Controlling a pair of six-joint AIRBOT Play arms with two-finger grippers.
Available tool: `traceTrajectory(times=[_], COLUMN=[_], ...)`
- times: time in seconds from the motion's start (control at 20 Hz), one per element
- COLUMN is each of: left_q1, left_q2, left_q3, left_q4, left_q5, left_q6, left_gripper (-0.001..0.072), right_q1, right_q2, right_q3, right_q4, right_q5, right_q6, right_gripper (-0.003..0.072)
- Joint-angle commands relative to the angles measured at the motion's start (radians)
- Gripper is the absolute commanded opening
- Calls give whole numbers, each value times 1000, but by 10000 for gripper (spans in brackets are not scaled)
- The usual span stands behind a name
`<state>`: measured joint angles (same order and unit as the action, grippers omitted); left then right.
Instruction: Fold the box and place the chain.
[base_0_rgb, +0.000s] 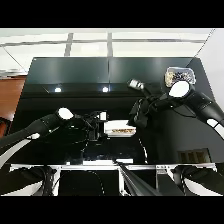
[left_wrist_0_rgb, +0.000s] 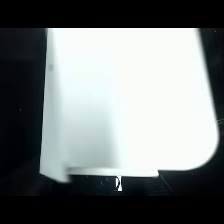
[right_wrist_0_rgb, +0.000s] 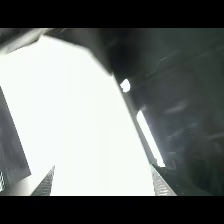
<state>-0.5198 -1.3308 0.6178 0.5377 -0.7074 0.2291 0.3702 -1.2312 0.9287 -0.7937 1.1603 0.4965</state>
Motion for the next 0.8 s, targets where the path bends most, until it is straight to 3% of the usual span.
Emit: traceTrajectory(times=[0.0,0.6,0.65,0.7,0.75], left_q1=[-1,-1,-1,-1,-1], left_q2=[0,0,0,0,0], left_q3=[0,0,0,0,0], left_q4=[2,4,4,4,4], left_q5=[-29,-34,-34,-34,-34], left_q6=[-1,-1,-1,-1,-1], left_gripper=[352,352,352,352,352], right_q1=[66,83,83,83,83], right_q2=[-1,-8,-8,-8,-8], right_q3=[-1,-35,-35,-35,-35], right_q4=[-68,-68,-68,-68,-69], right_q5=[6,-92,-90,-85,-84], right_q6=[-118,-124,-123,-123,-123], right_gripper=[700,698,637,497,464])
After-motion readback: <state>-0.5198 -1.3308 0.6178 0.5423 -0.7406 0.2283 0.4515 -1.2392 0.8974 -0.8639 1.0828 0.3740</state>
